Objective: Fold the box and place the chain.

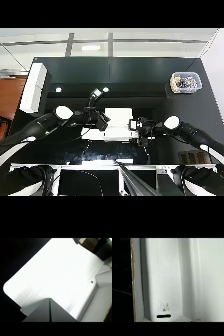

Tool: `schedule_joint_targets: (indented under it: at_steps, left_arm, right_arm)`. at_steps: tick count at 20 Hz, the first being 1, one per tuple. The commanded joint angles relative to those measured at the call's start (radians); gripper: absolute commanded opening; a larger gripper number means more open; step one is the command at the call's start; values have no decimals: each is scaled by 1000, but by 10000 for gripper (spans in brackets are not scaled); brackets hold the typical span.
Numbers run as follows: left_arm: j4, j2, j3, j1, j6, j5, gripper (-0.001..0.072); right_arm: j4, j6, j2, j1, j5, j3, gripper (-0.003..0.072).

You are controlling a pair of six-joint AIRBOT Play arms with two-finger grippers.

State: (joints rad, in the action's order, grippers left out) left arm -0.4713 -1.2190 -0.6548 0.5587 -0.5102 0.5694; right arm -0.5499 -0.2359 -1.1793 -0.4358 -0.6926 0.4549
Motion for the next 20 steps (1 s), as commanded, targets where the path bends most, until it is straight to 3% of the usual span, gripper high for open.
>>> schedule_joint_targets:
  at_steps: [1, 4, 6, 7, 8, 9, 13, 15, 20]
  left_arm:
    - [-73, 130, -13, -68, 2, 56, 25]
    - [-188, 256, -11, -158, 2, 329, 26]
    - [-205, 273, -2, -207, 2, 493, 31]
    - [-205, 265, 20, -211, 3, 516, 102]
    - [-205, 256, 48, -205, 30, 508, 460]
    - [-219, 245, 78, -196, 87, 483, 712]
    - [-340, 190, 108, -174, 242, 280, 711]
    - [-331, 150, 108, -169, 407, 272, 692]
    - [-270, 47, 107, -127, 452, 264, 692]
  right_arm:
    - [0, 1, 1, 0, 1, 1, 496]
    - [0, 0, 1, 0, 1, 1, 497]
    - [0, 0, 1, 0, 1, 1, 497]
    - [0, 0, 1, 0, 1, 1, 497]
    - [0, 1, 1, 0, 1, 1, 497]
    - [0, 1, 1, 0, 1, 1, 497]
    - [0, 0, 1, 0, 2, 1, 497]
    - [0, 0, 1, 0, 2, 1, 497]
    - [0, 0, 1, 0, 2, 1, 497]
